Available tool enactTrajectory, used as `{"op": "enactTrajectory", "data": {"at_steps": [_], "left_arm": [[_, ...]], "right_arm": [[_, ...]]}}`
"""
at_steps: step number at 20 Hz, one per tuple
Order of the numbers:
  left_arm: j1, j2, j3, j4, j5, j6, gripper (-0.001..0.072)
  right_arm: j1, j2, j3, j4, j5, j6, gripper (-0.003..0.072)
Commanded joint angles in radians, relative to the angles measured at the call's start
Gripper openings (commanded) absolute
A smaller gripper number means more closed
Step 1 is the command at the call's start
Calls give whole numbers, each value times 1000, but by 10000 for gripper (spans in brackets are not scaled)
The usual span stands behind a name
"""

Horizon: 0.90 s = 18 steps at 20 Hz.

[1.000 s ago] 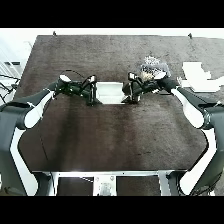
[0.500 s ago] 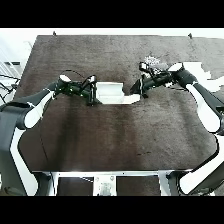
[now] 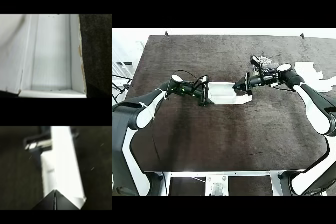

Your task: Fold the box and place the chain.

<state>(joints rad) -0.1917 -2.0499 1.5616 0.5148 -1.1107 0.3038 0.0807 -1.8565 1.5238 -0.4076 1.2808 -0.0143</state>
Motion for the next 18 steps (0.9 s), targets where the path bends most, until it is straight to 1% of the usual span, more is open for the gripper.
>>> {"op": "enactTrajectory", "data": {"at_steps": [1, 4, 6, 12, 16, 18], "left_arm": [[0, 0, 0, 0, 0, 0, 353], [0, 0, 0, 0, 0, 0, 353], [0, 0, 0, 0, 0, 0, 353], [0, 0, 0, 0, 0, 0, 353], [0, 0, 0, 0, 0, 0, 353], [0, 0, 0, 0, 0, 0, 353]], "right_arm": [[19, -22, -1, 68, -174, 15, 13], [22, -55, 0, 68, -287, 32, 13], [22, -76, 0, 67, -319, 48, 13], [24, -117, 0, 67, -323, 68, 13], [24, -119, 3, 67, -323, 67, 13], [24, -117, 24, 67, -294, 66, 13]]}}
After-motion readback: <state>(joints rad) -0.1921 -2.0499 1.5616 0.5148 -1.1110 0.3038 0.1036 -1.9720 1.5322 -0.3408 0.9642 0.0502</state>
